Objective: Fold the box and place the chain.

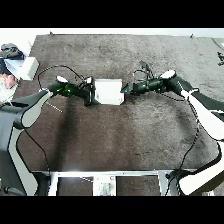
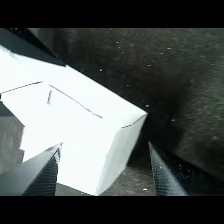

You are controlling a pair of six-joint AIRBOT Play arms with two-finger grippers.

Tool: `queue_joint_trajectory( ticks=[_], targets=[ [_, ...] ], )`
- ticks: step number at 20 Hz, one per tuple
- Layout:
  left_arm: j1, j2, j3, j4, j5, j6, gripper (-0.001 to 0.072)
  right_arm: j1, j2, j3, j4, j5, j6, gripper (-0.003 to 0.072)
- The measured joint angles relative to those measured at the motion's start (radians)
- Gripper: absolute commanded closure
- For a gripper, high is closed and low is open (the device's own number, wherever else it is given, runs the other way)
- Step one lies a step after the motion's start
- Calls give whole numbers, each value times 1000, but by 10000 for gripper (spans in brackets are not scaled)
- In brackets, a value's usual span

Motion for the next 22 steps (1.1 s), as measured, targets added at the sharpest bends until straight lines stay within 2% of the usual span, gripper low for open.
queue_joint_trajectory(
  ticks=[1, 2, 10, 22],
  targets=[
    [0, 0, 0, 0, 0, 0, 175, 11, 0, 5, -5, 2, 10, 207],
    [0, 0, 0, 0, 0, 0, 175, 21, 0, 7, -13, 8, 23, 262],
    [0, 0, 0, 0, 0, 0, 175, 63, 0, 41, -119, 38, 125, 258],
    [1, 0, 0, 0, 0, 0, 175, 228, -37, 203, -546, 7, 426, 241]
  ],
)
